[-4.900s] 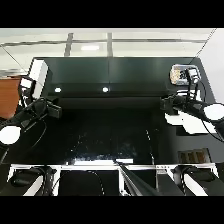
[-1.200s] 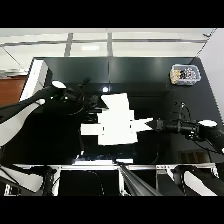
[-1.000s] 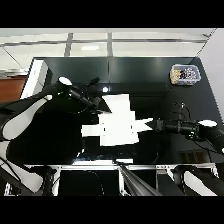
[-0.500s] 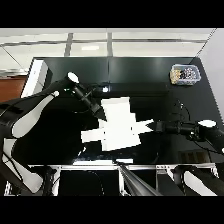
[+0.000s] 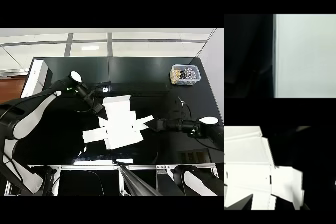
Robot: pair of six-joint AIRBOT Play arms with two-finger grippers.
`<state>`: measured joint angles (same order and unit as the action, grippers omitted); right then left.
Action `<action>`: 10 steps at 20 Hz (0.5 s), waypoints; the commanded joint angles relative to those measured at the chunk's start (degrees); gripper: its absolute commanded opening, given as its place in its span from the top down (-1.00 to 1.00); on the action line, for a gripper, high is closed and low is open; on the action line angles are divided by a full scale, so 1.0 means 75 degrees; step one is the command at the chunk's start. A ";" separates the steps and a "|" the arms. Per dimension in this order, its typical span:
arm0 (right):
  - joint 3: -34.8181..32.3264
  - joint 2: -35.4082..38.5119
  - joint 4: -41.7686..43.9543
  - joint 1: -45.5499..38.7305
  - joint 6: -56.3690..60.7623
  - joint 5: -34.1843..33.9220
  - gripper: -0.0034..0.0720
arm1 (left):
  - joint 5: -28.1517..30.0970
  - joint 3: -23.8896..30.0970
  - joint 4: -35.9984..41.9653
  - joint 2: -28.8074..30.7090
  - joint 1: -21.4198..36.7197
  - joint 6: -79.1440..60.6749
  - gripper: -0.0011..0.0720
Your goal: Fold the box and place the chain.
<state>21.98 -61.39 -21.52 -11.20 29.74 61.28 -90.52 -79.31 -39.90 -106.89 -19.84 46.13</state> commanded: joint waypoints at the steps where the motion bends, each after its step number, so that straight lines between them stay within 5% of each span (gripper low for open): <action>1: 0.1137 0.0006 -0.1381 -0.0032 0.0519 0.1180 -0.81 | -0.0230 0.0184 -0.0140 0.0676 -0.0087 0.0178 0.92; 3: 0.1953 0.0006 -0.1786 -0.0032 0.0635 0.1751 -0.81 | 0.0455 0.0950 -0.0219 0.1539 -0.0338 -0.0294 0.92; 7: 0.2594 0.0006 -0.1883 -0.0029 0.0632 0.1090 -0.81 | 0.2964 0.2506 -0.0245 0.2993 -0.0536 -0.1612 0.91; 10: 0.2591 0.0006 -0.1751 -0.0006 0.0638 0.0291 -0.81 | 0.3383 0.2713 -0.0256 0.2932 -0.0568 -0.2862 0.91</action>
<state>39.92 -61.39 -34.41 -11.38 34.20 67.85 -72.12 -62.13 -41.60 -87.00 -23.55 34.11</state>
